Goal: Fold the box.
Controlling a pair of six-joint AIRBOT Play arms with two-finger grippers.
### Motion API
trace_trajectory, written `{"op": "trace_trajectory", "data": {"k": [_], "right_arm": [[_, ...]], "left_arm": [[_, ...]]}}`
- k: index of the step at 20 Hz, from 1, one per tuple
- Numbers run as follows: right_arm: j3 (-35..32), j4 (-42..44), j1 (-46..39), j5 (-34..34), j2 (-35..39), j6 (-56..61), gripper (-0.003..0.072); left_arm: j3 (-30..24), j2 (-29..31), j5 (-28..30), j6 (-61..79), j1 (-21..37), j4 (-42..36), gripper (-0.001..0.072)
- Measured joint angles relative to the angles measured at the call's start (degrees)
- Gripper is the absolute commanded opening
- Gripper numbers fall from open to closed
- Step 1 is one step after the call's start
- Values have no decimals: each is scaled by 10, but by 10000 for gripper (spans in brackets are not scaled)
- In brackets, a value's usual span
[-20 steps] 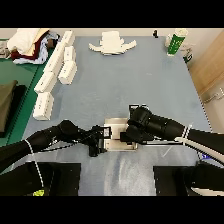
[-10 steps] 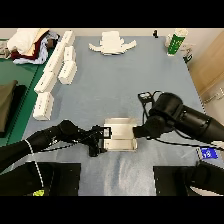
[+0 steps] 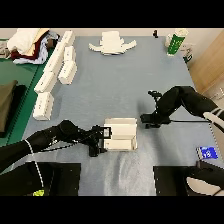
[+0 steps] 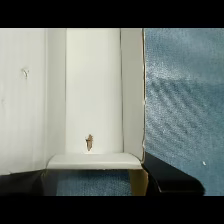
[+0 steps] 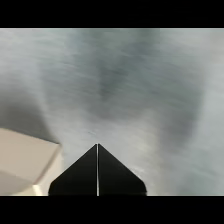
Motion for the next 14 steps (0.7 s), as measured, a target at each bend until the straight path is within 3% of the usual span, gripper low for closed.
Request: {"op": "trace_trajectory", "data": {"k": [3,6,11,14], "right_arm": [[38,149,-40,-63,-77,-148,-1],[65,243,-51,-143,-118,-250,-2],[76,296,-31,-211,-136,-326,-1],[58,299,1,-211,-113,-358,-1]], "left_arm": [[0,0,0,0,0,0,479],[0,0,0,0,0,0,479],[0,0,0,0,0,0,479],[0,0,0,0,0,0,479]]}}
